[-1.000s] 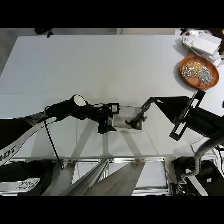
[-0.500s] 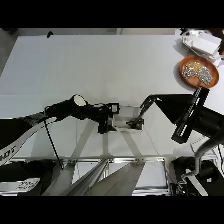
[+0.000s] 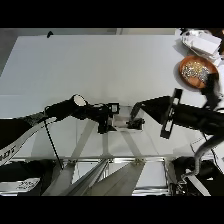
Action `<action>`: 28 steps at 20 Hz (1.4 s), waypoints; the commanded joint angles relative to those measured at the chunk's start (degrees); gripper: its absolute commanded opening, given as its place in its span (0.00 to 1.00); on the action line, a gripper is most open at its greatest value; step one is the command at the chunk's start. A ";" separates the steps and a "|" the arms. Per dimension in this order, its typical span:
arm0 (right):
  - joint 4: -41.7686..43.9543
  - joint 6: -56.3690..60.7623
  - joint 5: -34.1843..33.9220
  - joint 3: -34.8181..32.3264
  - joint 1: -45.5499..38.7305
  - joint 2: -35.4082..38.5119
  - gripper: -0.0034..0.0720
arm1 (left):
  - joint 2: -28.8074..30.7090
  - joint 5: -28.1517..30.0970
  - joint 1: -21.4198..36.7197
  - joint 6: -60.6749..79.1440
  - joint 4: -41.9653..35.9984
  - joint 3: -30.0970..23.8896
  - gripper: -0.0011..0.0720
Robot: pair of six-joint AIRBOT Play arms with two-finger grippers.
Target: Fold the box and place the chain.
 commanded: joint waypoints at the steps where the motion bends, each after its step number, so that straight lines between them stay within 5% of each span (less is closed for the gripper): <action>1: -1.53 -0.13 5.97 -0.02 0.55 -11.32 0.06 | 0.02 0.00 0.02 0.02 0.02 0.07 0.20; 8: -8.70 0.90 -0.13 -0.04 10.27 -26.16 0.06 | 0.02 0.00 0.02 0.00 0.02 0.07 0.20; 11: -8.83 3.65 -2.97 -0.04 10.38 -26.23 0.16 | 0.02 0.00 0.02 0.00 0.02 0.07 0.20; 21: -9.38 12.35 -7.87 0.00 10.38 -26.21 0.20 | 0.02 0.02 0.02 0.00 0.02 0.07 0.20; 28: -22.97 15.63 0.70 0.02 1.77 -14.82 0.19 | 0.02 0.02 0.02 0.02 0.02 0.07 0.20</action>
